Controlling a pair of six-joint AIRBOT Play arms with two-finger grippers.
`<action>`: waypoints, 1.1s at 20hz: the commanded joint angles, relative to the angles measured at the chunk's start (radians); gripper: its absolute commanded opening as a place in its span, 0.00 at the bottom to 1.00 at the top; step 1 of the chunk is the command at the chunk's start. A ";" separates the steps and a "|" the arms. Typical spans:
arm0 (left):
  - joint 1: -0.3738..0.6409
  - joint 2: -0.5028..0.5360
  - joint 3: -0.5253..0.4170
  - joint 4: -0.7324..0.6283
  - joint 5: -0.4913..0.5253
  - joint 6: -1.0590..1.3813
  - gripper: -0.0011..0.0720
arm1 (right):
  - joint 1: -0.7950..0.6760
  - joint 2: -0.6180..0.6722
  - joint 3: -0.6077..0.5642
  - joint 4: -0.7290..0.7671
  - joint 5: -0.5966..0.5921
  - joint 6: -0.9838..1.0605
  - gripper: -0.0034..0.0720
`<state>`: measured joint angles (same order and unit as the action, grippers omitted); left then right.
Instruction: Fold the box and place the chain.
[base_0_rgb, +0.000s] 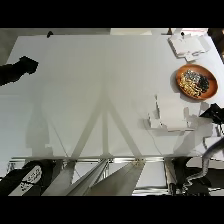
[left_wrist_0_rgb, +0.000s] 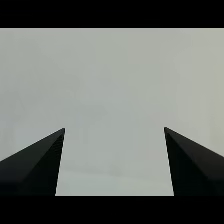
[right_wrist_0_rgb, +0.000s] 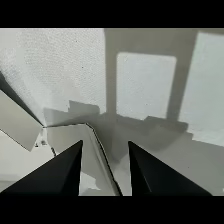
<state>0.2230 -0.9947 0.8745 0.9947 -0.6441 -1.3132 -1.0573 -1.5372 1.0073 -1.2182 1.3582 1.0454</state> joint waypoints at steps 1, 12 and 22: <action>0.000 0.001 0.000 0.000 0.000 0.000 0.96 | 0.001 -0.001 0.000 0.000 -0.016 -0.008 0.26; 0.000 0.001 0.000 0.000 0.000 0.000 0.96 | 0.121 0.057 0.000 0.194 0.108 -0.140 0.06; 0.000 0.001 0.000 0.000 0.000 0.000 0.96 | 0.598 0.217 0.000 0.670 -0.082 -0.270 0.06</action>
